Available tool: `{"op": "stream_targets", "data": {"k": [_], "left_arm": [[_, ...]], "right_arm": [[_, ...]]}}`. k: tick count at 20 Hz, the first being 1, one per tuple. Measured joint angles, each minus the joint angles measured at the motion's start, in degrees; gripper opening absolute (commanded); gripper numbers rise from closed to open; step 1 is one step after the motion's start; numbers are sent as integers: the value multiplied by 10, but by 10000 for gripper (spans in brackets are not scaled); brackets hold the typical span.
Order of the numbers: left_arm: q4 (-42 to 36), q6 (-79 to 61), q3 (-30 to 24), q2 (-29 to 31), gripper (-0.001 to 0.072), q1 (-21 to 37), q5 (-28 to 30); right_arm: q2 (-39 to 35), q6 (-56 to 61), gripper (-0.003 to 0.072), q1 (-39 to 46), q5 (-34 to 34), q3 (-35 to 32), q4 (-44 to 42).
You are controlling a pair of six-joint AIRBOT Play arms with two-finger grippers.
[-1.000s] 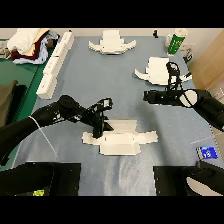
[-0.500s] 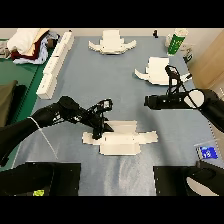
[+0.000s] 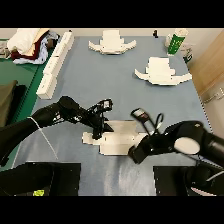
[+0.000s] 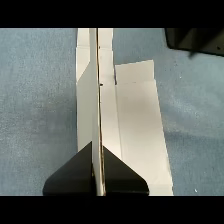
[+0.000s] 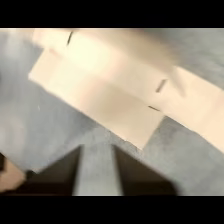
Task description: Fold the box.
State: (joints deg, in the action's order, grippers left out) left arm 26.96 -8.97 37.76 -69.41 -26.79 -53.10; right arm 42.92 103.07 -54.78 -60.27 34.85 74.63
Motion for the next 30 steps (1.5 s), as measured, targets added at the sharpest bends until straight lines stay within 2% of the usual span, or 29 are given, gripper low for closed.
{"op": "stream_targets", "data": {"k": [3,6,9,14,22,23,24,30], "left_arm": [[0,0,0,0,15,0,0],[0,0,0,0,15,0,0],[0,0,0,0,15,0,0],[0,0,0,0,15,0,0],[0,0,0,0,15,0,0],[0,0,0,0,15,0,0],[0,0,0,0,15,0,0],[0,0,0,0,15,0,0]], "right_arm": [[60,-65,668,-79,42,-18,75],[113,-94,668,-109,66,-25,140],[137,-99,668,-120,89,-26,187],[148,-37,668,-127,90,-14,273],[133,73,669,-127,17,26,329],[132,79,670,-127,13,28,335],[132,85,720,-127,9,29,341],[129,55,720,-105,21,29,355]]}}
